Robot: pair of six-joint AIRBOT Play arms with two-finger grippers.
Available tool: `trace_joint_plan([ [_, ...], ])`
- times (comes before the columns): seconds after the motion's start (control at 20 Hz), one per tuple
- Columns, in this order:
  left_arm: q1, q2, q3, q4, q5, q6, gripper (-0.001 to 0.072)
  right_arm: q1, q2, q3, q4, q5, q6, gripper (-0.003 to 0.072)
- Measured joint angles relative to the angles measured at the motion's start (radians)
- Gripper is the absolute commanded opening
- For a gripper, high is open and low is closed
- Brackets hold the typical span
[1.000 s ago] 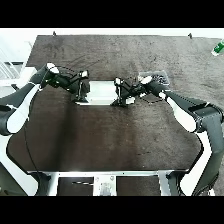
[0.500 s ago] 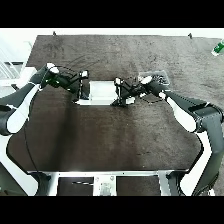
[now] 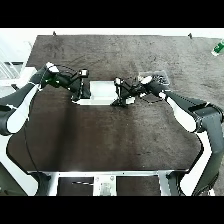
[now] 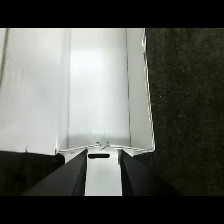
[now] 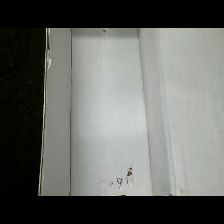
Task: Fold the box and place the chain.
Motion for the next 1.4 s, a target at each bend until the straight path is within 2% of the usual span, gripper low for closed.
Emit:
trace_joint_plan([
  [0.5, 0.000, -0.022, 0.000, -0.065, -0.019, 0.026, 0.0252, 0.000, 0.000, 0.000, 0.000, 0.000, 0.000, 0.0589],
  [0.55, 0.000, -0.025, 0.000, -0.070, -0.019, 0.026, 0.0286, 0.000, 0.000, 0.000, 0.000, 0.000, 0.000, 0.0589],
  [0.6, 0.000, -0.026, 0.000, -0.076, -0.019, 0.028, 0.0440, 0.000, 0.000, 0.000, 0.000, 0.000, 0.000, 0.0589],
  [0.95, 0.000, -0.030, 0.000, -0.090, -0.019, 0.029, 0.0431, 0.000, 0.000, 0.000, 0.000, 0.000, 0.000, 0.0589],
  [1.0, 0.000, -0.030, 0.000, -0.091, -0.019, 0.029, 0.0464, 0.000, 0.000, 0.000, 0.000, 0.000, 0.000, 0.0589],
  [1.05, 0.000, -0.030, 0.000, -0.092, -0.021, 0.029, 0.0571, 0.000, 0.000, 0.000, 0.000, 0.000, 0.000, 0.0589],
  [1.4, 0.000, -0.046, 0.001, -0.106, -0.023, 0.028, 0.0570, 0.000, 0.000, 0.000, 0.000, 0.000, -0.002, 0.0589],
])
